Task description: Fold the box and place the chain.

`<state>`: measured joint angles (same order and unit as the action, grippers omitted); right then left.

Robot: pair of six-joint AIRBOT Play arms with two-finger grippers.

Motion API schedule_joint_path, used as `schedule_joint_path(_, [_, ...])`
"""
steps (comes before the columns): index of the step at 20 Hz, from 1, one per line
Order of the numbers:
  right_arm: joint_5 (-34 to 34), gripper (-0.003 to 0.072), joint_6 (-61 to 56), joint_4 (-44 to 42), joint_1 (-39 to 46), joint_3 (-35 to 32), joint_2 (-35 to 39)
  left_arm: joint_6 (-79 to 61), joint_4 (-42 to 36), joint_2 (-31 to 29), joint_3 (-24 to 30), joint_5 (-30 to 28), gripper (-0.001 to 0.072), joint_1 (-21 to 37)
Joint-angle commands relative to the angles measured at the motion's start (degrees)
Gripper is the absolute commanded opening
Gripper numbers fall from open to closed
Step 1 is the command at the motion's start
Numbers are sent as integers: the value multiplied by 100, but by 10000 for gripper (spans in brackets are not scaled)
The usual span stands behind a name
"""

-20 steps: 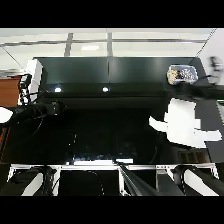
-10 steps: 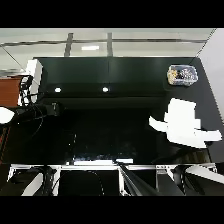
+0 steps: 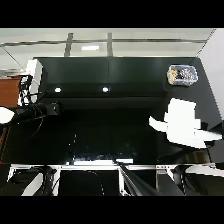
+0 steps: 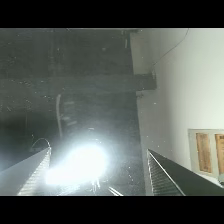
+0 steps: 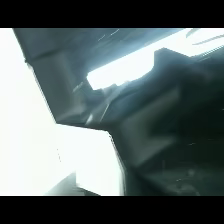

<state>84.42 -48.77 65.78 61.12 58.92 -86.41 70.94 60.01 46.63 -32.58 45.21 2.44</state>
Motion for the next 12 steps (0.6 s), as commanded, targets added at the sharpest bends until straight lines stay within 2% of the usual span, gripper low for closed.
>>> schedule_joint_path(1, [420,51,144,-66,-192,-17,116,0,-4,4,0,4,709,0])
schedule_joint_path(2, [433,12,201,-216,-286,-31,243,0,-2,4,0,-2,710,0])
schedule_joint_path(5, [247,12,363,-1067,-758,-282,704,0,-2,4,0,-59,710,-2])
schedule_joint_path(8, [-52,12,748,-1987,-1639,-691,1342,-2,-7,4,0,-129,710,-2])
schedule_joint_path(10, [-317,12,1187,-2929,-2205,-1233,1823,-122,-20,9,2,-245,709,-90])
schedule_joint_path(12, [-1088,12,1541,-3818,-2824,-2072,2409,-341,-240,57,2,-380,709,-358])
